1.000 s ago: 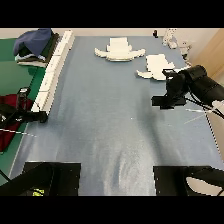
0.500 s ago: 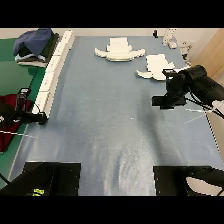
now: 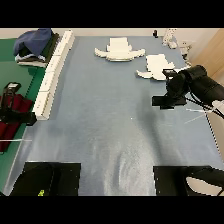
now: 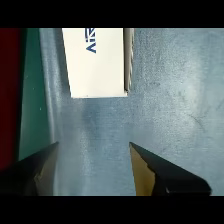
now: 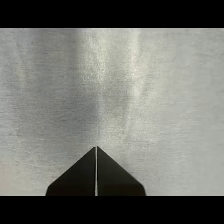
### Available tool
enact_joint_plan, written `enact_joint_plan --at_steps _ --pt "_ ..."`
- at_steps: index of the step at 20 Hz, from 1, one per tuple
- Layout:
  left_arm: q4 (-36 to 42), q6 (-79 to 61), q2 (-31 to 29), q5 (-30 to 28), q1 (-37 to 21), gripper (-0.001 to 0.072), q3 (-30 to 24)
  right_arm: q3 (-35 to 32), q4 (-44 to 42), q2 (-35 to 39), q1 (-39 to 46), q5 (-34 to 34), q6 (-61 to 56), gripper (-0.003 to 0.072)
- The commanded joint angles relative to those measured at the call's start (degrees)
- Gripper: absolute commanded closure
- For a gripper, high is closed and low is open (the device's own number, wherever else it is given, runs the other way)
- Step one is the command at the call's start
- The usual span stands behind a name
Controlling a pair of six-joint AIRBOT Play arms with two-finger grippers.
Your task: Fold the box.
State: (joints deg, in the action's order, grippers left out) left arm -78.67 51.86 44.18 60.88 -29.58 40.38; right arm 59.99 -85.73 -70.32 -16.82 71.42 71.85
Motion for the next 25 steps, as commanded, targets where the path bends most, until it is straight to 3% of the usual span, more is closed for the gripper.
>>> enact_joint_plan --at_steps 1,2,6,10,14,19,25 --pt "5.2 6.6 -6.1 8.5 0.1 0.064 3.3 0.0 0.0 0.0 0.0 0.0 0.0 0.0672" --pt "9.0 5.8 -7.1 10.4 1.1 0.0698 4.2 0.0 0.0 0.0 0.0 0.0 0.0 0.0671" --pt "13.6 9.9 -5.5 11.1 14.3 0.0699 8.5 0.0 0.0 0.0 0.0 0.0 0.0 0.0672" --pt "13.6 19.2 4.4 8.6 31.7 0.0699 15.3 0.0 0.0 0.0 0.0 0.0 0.0 0.0672" --pt "13.6 22.5 15.6 4.4 44.2 0.0698 19.9 0.0 0.0 0.0 0.0 0.0 0.0 0.0672" --pt "13.6 22.8 22.8 0.9 50.2 0.0697 20.1 0.0 0.0 0.0 0.0 0.0 0.0 0.0672" --pt "14.2 22.8 23.3 0.7 50.3 0.0698 20.1 0.1 0.0 0.0 0.0 0.0 0.0 0.0672"
